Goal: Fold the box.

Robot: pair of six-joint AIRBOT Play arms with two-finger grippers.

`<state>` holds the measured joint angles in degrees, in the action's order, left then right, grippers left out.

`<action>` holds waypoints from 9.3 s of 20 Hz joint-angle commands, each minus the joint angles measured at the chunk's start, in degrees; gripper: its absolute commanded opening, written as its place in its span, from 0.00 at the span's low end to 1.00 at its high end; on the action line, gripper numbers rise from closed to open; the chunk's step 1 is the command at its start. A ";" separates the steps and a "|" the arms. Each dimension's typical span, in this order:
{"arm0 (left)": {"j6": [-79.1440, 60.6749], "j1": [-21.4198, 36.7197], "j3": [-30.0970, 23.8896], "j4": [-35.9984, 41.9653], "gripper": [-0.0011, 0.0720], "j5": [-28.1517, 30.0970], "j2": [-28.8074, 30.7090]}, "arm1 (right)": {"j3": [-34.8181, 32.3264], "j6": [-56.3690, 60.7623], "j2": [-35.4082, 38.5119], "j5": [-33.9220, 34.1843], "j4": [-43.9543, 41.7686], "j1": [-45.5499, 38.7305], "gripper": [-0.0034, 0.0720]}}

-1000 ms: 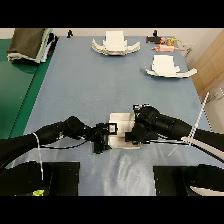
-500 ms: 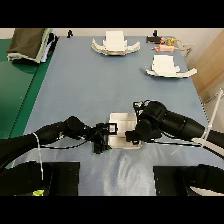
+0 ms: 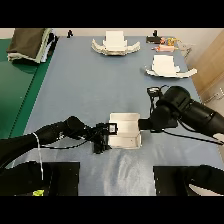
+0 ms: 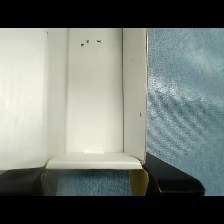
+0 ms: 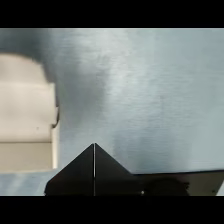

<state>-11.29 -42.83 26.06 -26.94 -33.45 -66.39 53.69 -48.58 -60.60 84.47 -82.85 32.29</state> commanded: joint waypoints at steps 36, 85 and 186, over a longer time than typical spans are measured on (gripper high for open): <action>-0.02 -0.02 0.00 -0.02 0.72 0.02 -0.04 | -0.35 -73.40 -7.45 -14.16 -40.15 -11.39 0.05; -0.02 -0.02 0.00 -0.02 0.72 0.02 -0.04 | -14.01 -58.18 7.58 -30.08 4.72 20.96 0.61; -0.02 -0.02 0.00 -0.02 0.72 0.02 -0.04 | -8.85 -64.96 2.82 -34.05 3.17 21.40 0.83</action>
<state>-11.18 -42.83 26.06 -26.94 -33.45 -66.39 43.97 -113.58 -57.69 50.59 -80.42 53.74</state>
